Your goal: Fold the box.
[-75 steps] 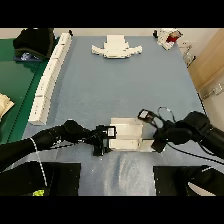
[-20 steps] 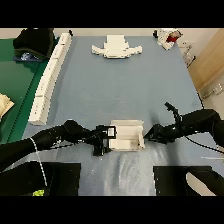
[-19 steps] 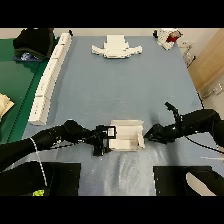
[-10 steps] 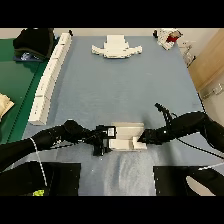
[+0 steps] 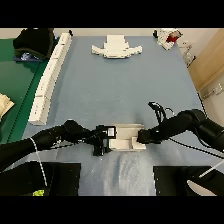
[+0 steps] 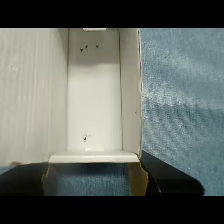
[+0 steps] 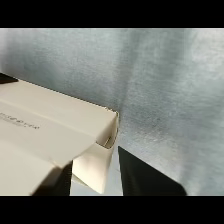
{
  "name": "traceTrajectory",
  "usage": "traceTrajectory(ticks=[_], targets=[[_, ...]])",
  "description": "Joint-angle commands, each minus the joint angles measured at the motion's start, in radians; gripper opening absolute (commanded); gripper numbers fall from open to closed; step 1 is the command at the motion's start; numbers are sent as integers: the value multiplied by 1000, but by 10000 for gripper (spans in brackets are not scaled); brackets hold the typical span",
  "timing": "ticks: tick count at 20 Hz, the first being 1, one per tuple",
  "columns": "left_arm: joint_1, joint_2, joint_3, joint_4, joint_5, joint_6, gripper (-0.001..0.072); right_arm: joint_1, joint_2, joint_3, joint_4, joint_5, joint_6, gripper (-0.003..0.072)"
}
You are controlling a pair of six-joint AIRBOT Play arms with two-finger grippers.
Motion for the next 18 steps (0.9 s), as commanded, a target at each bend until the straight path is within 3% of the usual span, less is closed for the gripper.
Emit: traceTrajectory(ticks=[1, 8, 18], targets=[[0, 1, 1, 0, 0, 0, 468, 114, -63, 61, -113, 4, 195, 406], [0, 1, 1, 0, 0, 0, 468, 303, -225, 207, -330, -106, 493, 406], [0, 1, 1, 0, 0, 0, 468, 334, -276, 213, -386, -108, 599, 406]])
